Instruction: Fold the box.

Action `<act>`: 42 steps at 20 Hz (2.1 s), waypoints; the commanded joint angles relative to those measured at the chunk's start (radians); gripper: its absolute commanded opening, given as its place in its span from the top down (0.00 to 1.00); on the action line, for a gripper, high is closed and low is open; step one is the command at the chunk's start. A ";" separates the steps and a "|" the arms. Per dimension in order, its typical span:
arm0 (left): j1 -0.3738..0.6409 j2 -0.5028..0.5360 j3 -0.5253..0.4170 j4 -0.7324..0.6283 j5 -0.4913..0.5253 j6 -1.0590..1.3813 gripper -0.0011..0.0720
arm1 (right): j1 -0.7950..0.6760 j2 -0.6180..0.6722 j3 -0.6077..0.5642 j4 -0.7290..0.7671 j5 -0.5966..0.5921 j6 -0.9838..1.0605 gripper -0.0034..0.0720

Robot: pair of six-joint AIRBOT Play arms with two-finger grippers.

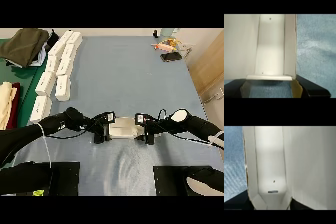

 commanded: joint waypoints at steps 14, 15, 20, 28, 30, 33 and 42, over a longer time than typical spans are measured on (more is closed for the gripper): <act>-0.036 -0.003 0.001 0.014 0.053 -0.012 0.38 | 0.000 0.000 0.001 0.000 0.000 0.000 0.33; -0.036 -0.003 0.001 0.014 0.052 -0.013 0.38 | 0.000 0.000 0.001 0.000 0.000 0.000 0.33; -0.036 0.002 0.001 0.014 0.052 -0.012 0.38 | 0.000 0.000 0.001 0.000 0.000 0.000 0.33; -0.036 0.001 0.001 0.014 0.051 -0.012 0.38 | 0.000 0.000 0.001 0.000 0.000 0.000 0.33; -0.036 0.001 0.001 0.014 0.052 -0.012 0.39 | 0.000 0.000 0.001 0.000 0.000 0.000 0.33; -0.036 0.001 0.001 0.014 0.052 -0.012 0.38 | 0.000 0.000 0.001 0.000 0.000 0.000 0.33; -0.036 0.001 0.001 0.014 0.052 -0.012 0.38 | 0.000 0.017 0.002 -0.016 0.036 0.000 0.00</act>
